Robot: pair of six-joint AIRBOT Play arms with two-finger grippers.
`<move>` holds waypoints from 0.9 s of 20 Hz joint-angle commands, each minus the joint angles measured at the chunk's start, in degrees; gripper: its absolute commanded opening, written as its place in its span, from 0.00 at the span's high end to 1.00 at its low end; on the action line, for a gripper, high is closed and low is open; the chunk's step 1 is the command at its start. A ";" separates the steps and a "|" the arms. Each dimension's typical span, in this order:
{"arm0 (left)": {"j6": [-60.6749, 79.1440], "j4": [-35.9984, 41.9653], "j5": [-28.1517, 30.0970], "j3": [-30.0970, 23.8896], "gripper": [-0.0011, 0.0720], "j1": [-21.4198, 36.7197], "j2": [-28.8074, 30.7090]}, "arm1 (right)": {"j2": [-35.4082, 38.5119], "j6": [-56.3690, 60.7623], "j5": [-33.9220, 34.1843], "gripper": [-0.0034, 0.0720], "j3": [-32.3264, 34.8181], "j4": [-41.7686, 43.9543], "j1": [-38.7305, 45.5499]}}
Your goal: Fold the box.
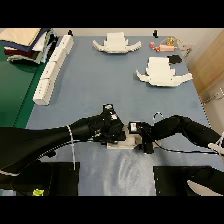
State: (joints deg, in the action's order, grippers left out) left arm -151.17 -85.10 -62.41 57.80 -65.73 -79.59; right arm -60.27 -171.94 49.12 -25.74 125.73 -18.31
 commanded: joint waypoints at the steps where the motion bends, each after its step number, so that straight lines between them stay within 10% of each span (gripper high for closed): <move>1: 0.15 0.50 -2.45 0.42 0.14 0.02 0.09 | -0.02 -0.02 -0.02 0.28 -0.02 0.00 0.00; 18: 1.81 -1.18 -9.49 1.92 0.29 2.49 7.63 | -0.02 -0.02 -0.02 0.28 -0.02 0.00 0.00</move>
State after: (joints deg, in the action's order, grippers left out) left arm -149.58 -85.84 -72.14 59.79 -63.44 -71.42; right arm -60.27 -171.96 49.12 -25.74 125.73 -18.31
